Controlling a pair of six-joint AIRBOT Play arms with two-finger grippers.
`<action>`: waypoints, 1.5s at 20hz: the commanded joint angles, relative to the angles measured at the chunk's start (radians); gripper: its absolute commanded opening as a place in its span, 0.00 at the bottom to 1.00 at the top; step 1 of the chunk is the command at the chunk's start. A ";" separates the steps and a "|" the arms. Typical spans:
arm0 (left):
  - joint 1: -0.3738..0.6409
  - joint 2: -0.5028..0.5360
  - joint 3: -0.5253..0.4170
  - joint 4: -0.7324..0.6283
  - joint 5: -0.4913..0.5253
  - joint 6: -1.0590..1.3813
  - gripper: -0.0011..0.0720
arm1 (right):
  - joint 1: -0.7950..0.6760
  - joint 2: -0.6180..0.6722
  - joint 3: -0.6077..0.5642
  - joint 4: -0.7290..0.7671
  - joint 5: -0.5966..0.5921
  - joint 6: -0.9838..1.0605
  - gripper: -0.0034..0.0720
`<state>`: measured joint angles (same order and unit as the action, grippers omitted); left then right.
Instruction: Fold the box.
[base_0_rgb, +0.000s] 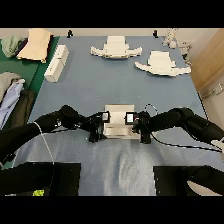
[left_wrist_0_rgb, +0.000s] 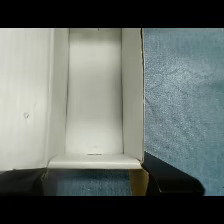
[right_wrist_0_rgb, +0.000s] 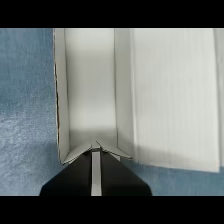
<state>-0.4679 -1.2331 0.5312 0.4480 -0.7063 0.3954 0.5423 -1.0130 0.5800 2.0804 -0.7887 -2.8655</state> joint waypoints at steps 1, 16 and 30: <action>0.000 0.000 0.001 0.000 0.000 0.000 0.69 | 0.002 -0.021 0.000 0.052 0.014 -0.050 0.15; 0.000 0.000 0.001 0.000 0.000 0.000 0.69 | -0.011 0.100 0.042 -0.463 -0.029 0.827 0.05; 0.000 0.000 0.001 0.000 0.000 0.000 0.69 | -0.633 -0.072 -0.024 0.062 -0.333 1.089 0.05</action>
<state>-0.4679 -1.2331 0.5312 0.4473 -0.7071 0.3962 -0.0402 -1.0225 0.5854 1.9240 -1.0912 -1.6745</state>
